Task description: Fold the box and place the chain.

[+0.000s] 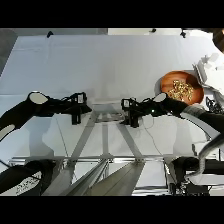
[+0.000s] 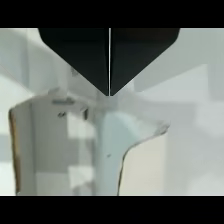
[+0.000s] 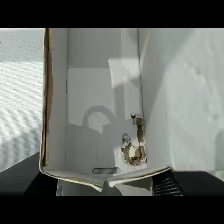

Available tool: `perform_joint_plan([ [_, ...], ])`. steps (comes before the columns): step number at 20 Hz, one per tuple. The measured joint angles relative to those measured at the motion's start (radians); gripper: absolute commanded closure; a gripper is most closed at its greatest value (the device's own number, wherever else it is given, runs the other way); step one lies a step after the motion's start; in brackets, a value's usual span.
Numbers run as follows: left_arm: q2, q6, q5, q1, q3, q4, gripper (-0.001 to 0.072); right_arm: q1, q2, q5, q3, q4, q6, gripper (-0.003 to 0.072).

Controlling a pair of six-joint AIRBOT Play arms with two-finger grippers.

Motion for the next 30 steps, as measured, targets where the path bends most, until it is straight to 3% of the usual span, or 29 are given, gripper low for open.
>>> perform_joint_plan([
  [5,0.206,-0.246,-0.034,0.023,0.0,0.208,0.0704,0.0,0.0,0.0,0.0,0.0,0.0,0.0165],
  [8,0.324,-0.544,-0.043,0.028,0.0,0.346,0.0704,0.0,0.0,0.0,0.0,0.0,0.0,0.0165],
  [12,0.373,-0.981,-0.072,0.058,-0.005,0.488,0.0703,0.0,0.0,0.0,0.0,0.0,0.0,0.0165],
  [15,0.334,-1.189,-0.108,0.086,-0.016,0.515,0.0703,0.0,0.0,0.0,0.0,0.0,0.0,0.0165],
  [20,0.173,-1.355,-0.155,0.1,-0.024,0.43,0.0706,0.0,0.0,0.0,0.0,0.0,0.0,0.0165],
  [26,-0.011,-1.455,-0.132,0.068,-0.025,0.399,0.0706,0.0,0.0,0.0,0.0,0.0,0.0,0.0165],
  [30,-0.058,-1.473,-0.119,0.035,-0.024,0.362,0.0705,0.0,0.0,0.0,0.0,0.0,0.0,0.0165],
])
